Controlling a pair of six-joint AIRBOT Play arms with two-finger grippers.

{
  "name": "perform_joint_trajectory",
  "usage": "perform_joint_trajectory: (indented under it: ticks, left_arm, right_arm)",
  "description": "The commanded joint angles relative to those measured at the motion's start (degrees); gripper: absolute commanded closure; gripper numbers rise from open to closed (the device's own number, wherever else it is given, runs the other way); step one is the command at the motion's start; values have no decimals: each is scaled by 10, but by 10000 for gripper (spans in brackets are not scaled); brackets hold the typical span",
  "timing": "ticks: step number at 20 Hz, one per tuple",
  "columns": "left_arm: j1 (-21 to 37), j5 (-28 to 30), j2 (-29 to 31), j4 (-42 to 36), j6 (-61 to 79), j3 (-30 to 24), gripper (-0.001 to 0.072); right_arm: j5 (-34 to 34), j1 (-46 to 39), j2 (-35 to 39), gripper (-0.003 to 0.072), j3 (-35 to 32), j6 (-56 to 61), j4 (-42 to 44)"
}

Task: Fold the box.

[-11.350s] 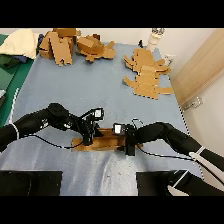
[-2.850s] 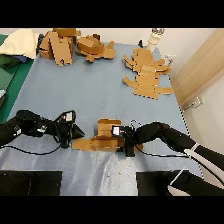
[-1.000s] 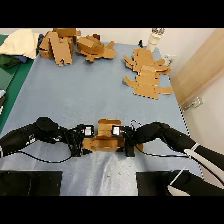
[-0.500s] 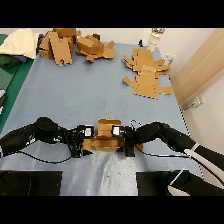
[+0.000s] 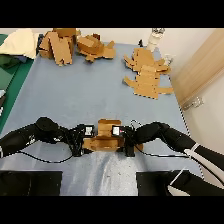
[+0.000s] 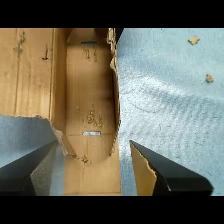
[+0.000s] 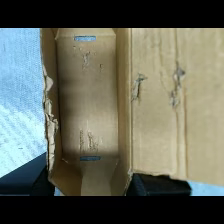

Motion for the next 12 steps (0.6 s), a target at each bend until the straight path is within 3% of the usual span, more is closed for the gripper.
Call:
perform_joint_trajectory:
  ticks: [1,2,3,12]
  left_arm:
    - [-1,1,0,0,0,0,231]
    - [-1,-1,0,0,0,0,461]
    - [-1,-1,0,0,0,0,526]
    - [-1,1,0,-16,1,0,526]
  right_arm:
    - [0,0,0,163,0,0,0]
    - [0,0,0,163,0,0,0]
    - [0,0,0,162,0,0,0]
    - [0,0,0,163,0,0,0]
